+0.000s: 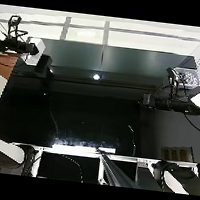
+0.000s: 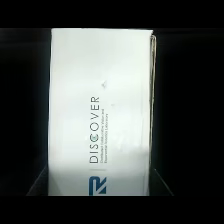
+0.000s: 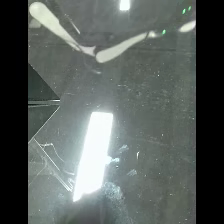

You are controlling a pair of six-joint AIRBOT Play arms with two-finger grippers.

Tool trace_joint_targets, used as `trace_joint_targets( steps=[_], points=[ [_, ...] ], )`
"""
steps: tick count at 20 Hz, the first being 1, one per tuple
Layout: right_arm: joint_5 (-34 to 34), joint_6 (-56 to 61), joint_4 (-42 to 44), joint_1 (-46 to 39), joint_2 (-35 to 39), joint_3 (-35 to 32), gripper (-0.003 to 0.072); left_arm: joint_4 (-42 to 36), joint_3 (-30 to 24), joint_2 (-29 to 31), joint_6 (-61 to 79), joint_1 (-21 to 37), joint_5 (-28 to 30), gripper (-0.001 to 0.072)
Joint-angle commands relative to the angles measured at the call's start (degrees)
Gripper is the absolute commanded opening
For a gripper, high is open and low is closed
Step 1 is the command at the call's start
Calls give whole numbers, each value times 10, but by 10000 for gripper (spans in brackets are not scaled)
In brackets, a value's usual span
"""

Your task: Fold the box and place the chain.

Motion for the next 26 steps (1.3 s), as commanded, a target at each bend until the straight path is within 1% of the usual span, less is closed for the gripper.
trace_joint_targets(
  steps=[1, 3, 5, 6, 7, 8, 10, 12, 14, 15, 16, 17, 18, 19, 21, 22, 23, 24, 26],
  points=[
    [-1, 7, 0, 0, 0, 0, 39, 24, 56, -58, -17, 18, 8, 398],
    [-2, 12, 0, 0, 0, 0, 39, 45, 64, -72, -17, 17, 40, 398],
    [-3, 21, 0, 0, 0, 0, 39, 52, 76, -89, -18, 16, 49, 404],
    [-3, 21, 0, 0, 0, 0, 39, 46, 80, -92, -20, 16, 51, 502],
    [-2, 21, 0, 0, 0, 0, 39, 47, 82, -92, -22, 14, 56, 712],
    [-2, 22, 0, 0, 0, 0, 39, 49, 95, -92, -22, 12, 47, 712],
    [-2, 22, 0, 0, 0, 0, 39, 54, 139, -92, -33, 13, -1, 712],
    [-2, 22, 0, 0, 0, 0, 39, 65, 205, -90, -57, 14, -72, 712],
    [-1, 49, -9, -2, 1, 4, 39, 75, 275, -80, -64, 12, -163, 711],
    [8, 56, -26, -6, 1, 15, 39, 72, 288, -63, -83, 12, -193, 709],
    [23, 56, -47, -11, 1, 33, 39, 63, 281, -38, -102, 10, -212, 676],
    [43, 58, -71, -16, 1, 57, 39, 47, 266, -8, -130, 9, -235, 434],
    [61, 61, -91, -20, 2, 82, 39, 28, 246, 20, -139, 7, -257, 172],
    [72, 64, -108, -22, 5, 105, 39, 0, 224, 47, -138, 4, -284, 28],
    [64, 73, -134, -22, 28, 130, 39, -35, 171, 100, -142, -16, -337, 26],
    [53, 78, -144, -22, 42, 129, 39, -38, 132, 132, -144, -35, -351, 26],
    [45, 78, -159, -21, 56, 127, 39, -38, 78, 171, -140, -61, -347, 26],
    [30, 79, -183, -21, 69, 115, 39, -37, 14, 219, -132, -86, -320, 26],
    [5, 80, -218, -22, 101, 68, 39, -38, -158, 346, -131, -139, -218, 26]
  ],
)
